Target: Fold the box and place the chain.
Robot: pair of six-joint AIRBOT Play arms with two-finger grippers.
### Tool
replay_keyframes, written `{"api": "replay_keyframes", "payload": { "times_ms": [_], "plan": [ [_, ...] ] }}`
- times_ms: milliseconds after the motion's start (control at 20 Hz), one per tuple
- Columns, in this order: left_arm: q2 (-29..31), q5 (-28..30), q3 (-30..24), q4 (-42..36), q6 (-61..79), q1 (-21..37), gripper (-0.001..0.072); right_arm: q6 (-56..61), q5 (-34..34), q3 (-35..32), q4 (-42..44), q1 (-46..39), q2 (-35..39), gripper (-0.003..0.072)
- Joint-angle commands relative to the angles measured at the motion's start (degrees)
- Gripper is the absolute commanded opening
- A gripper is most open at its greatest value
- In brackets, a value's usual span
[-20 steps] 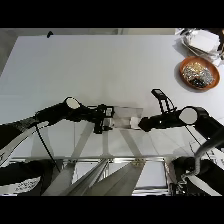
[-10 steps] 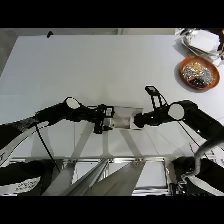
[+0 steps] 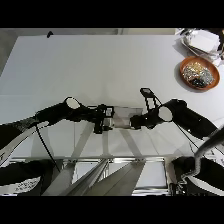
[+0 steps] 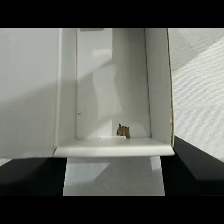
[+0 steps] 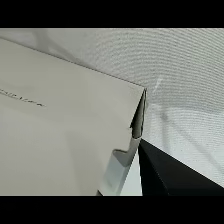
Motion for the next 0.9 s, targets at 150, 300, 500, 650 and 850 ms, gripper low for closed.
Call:
{"api": "replay_keyframes", "payload": {
  "times_ms": [150, 300, 500, 650, 850],
  "plan": [
    [0.0, 0.0, 0.1, 0.0, 0.0, 0.0, 0.0313, 7.6, -0.1, 1.7, -5.4, 3.5, -1.8, 0.0393],
    [0.0, 0.0, 0.1, 0.0, 0.0, 0.0, 0.0313, 8.0, 0.3, 3.8, -6.2, 5.0, -5.5, 0.0376],
    [0.0, 0.0, 0.1, 0.0, 0.0, 0.0, 0.0313, 10.2, 1.2, 4.8, -7.6, 5.8, -7.2, 0.0249],
    [0.0, 0.0, 0.1, 0.0, 0.0, 0.0, 0.0313, 10.2, 2.7, 4.8, -8.2, 6.1, -8.6, 0.0165],
    [0.0, 0.0, 0.1, 0.0, 0.0, 0.0, 0.0313, 10.2, 3.0, 4.8, -8.3, 6.4, -9.1, 0.0015]
  ]
}}
